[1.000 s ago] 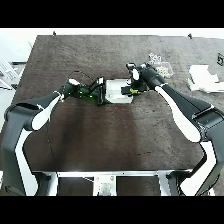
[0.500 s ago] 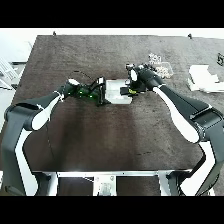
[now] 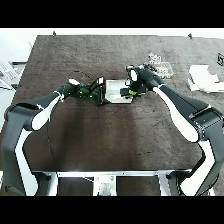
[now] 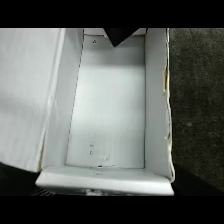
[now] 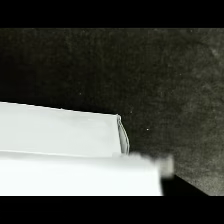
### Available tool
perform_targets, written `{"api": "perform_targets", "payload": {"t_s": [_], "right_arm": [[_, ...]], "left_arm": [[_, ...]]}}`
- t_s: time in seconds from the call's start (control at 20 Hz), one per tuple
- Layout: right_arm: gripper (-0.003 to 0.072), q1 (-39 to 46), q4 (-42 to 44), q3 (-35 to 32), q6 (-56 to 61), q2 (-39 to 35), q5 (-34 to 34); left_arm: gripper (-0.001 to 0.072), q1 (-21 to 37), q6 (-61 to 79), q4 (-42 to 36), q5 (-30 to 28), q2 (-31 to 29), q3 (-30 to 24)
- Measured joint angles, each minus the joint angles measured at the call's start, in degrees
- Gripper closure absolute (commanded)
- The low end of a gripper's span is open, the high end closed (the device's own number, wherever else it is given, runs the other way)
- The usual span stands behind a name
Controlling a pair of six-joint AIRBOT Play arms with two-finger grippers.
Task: Fold the box and place the chain.
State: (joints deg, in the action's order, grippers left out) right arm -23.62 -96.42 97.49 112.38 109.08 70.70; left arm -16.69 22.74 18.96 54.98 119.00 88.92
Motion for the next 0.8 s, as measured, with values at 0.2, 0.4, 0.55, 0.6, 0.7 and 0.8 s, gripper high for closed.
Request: {"api": "perform_targets", "payload": {"t_s": [0.2,0.4,0.55,0.6,0.7,0.8], "right_arm": [[0.0248,0.3,-0.2,2.3,0.0,-0.1,-0.2],[0.0248,0.3,-0.2,4.3,-0.9,-1.5,1.1],[0.0248,0.3,0.2,4.9,-3.6,-4.4,2.0],[0.0248,0.3,0.2,5.0,-4.9,-5.9,2.2],[0.0248,0.8,0.2,5.2,-7.6,-8.8,2.4],[0.0249,2.3,-0.4,5.2,-9.8,-11.2,1.5]], "left_arm": [[0.0195,0.0,0.0,0.0,0.0,0.0,0.0],[0.0195,0.0,0.0,0.0,0.1,0.0,0.0],[0.0195,0.0,0.0,0.0,0.1,0.0,0.0],[0.0195,0.0,0.0,0.0,0.1,0.0,0.0],[0.0195,0.0,0.0,0.0,0.1,0.0,0.0],[0.0195,0.0,0.0,0.0,0.1,0.0,0.0]]}}
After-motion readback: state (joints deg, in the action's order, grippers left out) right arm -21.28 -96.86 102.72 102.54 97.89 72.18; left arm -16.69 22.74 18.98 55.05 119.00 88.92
